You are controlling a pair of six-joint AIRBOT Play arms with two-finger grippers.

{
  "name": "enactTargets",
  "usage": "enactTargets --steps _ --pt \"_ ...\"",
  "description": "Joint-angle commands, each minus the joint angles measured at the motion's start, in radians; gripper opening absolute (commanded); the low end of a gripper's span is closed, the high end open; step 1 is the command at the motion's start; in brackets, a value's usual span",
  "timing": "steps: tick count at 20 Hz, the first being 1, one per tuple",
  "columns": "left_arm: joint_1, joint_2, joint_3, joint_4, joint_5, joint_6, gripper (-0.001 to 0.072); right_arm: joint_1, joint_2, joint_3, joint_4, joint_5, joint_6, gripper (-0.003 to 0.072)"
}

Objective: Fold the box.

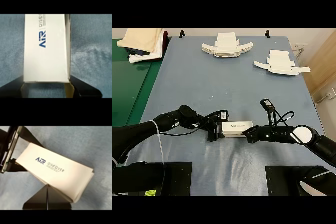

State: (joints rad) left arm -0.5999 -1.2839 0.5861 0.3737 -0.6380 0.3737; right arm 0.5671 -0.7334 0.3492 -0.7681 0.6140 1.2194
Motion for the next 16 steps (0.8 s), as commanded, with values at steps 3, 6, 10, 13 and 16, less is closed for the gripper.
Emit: enactTargets --steps 3,6,10,13,16 --pt "0.001 0.000 0.001 0.000 0.000 0.000 0.0363 0.000 -0.045 -0.008 0.002 -0.001 0.000 0.0000" --pt "0.001 0.000 0.001 0.000 0.000 0.000 0.0363 0.000 -0.040 -0.005 0.018 0.001 -0.002 0.0001" --pt "0.001 0.000 0.001 0.000 0.000 0.000 0.0363 0.000 0.072 -0.005 0.092 0.043 -0.008 0.0000" --pt "0.001 0.000 0.001 0.000 0.000 0.000 0.0363 0.000 0.126 -0.006 0.097 0.054 -0.004 0.0001" --pt "0.001 0.000 0.001 0.000 0.000 0.000 0.0363 0.000 0.104 -0.006 0.068 -0.033 -0.005 0.0002"
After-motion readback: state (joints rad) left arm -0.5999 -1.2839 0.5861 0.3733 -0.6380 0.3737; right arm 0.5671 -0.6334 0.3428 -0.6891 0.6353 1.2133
